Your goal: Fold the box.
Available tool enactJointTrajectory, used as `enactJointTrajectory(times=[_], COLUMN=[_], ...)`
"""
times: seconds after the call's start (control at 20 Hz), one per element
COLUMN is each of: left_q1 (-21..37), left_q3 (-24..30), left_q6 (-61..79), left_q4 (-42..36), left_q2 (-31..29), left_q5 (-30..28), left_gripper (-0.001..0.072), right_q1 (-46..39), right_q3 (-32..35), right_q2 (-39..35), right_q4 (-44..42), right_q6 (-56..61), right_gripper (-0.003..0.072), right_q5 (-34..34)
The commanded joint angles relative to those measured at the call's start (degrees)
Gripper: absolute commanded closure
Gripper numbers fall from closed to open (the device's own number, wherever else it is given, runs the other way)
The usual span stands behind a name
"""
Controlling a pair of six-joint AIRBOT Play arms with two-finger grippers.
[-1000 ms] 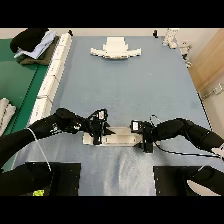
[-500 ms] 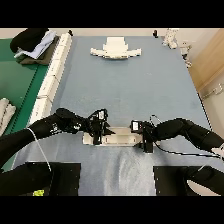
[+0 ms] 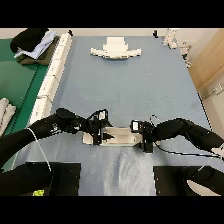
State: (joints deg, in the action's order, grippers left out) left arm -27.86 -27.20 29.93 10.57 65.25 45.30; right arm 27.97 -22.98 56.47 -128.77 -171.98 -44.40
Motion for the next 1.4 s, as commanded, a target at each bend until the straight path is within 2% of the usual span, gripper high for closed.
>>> enactJointTrajectory(times=[0.0, 0.1, 0.25, 0.35, 0.45, 0.5, 0.6, 0.65, 0.7, 0.75, 1.0, 1.15, 1.35], left_q1=[0.4, 1.8, 5.1, 7.1, 8.2, 8.2, 8.2, 8.2, 7.7, 6.4, -3.0, -3.8, -3.8], left_q3=[-0.1, -0.1, -0.1, -0.1, -0.1, -0.1, 0.0, 0.0, 0.0, 0.0, -1.0, -5.3, -12.3], left_q6=[-5.9, -17.6, -40.8, -53.9, -61.7, -65.0, -72.1, -74.5, -74.8, -74.6, -75.9, -78.0, -78.0], left_q4=[2.0, 8.9, 27.5, 37.5, 40.4, 39.8, 33.4, 28.2, 23.7, 20.2, 15.0, 13.5, 13.5], left_q2=[-1.2, -4.2, -11.3, -16.7, -21.9, -24.1, -27.0, -27.4, -27.3, -27.0, -20.6, -13.2, -3.8], left_q5=[-2.9, -3.6, -2.4, 2.3, 8.7, 11.8, 16.8, 18.3, 18.9, 18.5, 7.8, 1.9, -1.9], left_gripper=[0.0281, 0.0282, 0.0283, 0.0284, 0.0311, 0.0312, 0.0313, 0.0354, 0.0549, 0.0656, 0.0655, 0.0655, 0.0656], right_q1=[0.0, 0.0, 0.0, 0.0, 0.0, 0.0, 0.0, 0.0, 0.0, 0.0, 0.0, 0.0, 0.0], right_q3=[0.0, 0.0, 0.0, 0.0, 0.0, 0.0, 0.0, 0.0, 0.0, 0.0, 0.0, 0.0, 0.0], right_q2=[0.0, 0.0, 0.0, 0.0, 0.0, 0.0, 0.0, 0.0, 0.0, 0.0, 0.0, 0.0, 0.0], right_q4=[0.0, 0.0, 0.0, 0.0, 0.0, 0.0, 0.0, 0.0, 0.0, 0.0, 0.0, 0.0, 0.0], right_q6=[-0.1, -0.1, -0.1, -0.1, -0.1, 0.0, -0.1, -0.1, -0.1, -0.1, -0.1, -0.1, -0.1], right_gripper=[0.0169, 0.0169, 0.0169, 0.0169, 0.0169, 0.0169, 0.0169, 0.0169, 0.0169, 0.0169, 0.0169, 0.0169, 0.0169], right_q5=[0.0, 0.0, 0.0, 0.0, 0.0, 0.0, 0.0, 0.0, 0.0, 0.0, 0.0, 0.0, 0.0])
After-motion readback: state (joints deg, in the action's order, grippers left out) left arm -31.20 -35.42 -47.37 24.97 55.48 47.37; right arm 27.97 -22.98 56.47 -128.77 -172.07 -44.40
